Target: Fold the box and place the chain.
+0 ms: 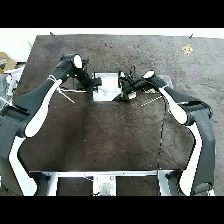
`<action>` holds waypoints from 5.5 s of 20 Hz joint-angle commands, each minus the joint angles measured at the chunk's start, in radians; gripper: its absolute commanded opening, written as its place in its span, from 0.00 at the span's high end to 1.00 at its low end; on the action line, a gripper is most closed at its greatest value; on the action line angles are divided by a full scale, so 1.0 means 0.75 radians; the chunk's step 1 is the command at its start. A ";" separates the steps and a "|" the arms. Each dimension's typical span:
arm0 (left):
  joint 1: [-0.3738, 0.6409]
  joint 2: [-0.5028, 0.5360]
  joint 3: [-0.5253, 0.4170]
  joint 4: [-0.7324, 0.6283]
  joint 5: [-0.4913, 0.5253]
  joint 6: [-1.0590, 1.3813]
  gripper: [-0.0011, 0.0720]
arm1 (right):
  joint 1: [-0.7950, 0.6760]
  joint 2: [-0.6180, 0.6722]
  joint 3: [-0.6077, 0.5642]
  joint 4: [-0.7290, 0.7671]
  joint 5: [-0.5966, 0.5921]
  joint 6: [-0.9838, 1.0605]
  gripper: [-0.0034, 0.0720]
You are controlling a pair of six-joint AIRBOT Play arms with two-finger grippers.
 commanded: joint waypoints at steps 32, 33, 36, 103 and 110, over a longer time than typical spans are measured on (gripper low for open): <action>-0.148 -0.102 0.097 0.518 -0.023 -0.284 0.78 | 0.001 -0.001 0.001 0.000 -0.002 0.001 0.38; -0.148 -0.103 0.097 0.518 -0.023 -0.284 0.78 | 0.001 0.000 0.001 0.001 -0.002 0.001 0.38; -0.148 -0.118 0.097 0.508 -0.016 -0.283 0.86 | 0.001 -0.001 0.001 0.000 -0.002 0.001 0.38; 0.422 -0.122 -0.372 -1.153 0.035 3.073 0.00 | 0.001 0.000 0.001 0.000 -0.002 0.001 0.38; 0.392 -0.167 -0.372 -1.172 0.064 3.096 0.00 | 0.001 -0.001 0.001 0.000 -0.001 0.001 0.38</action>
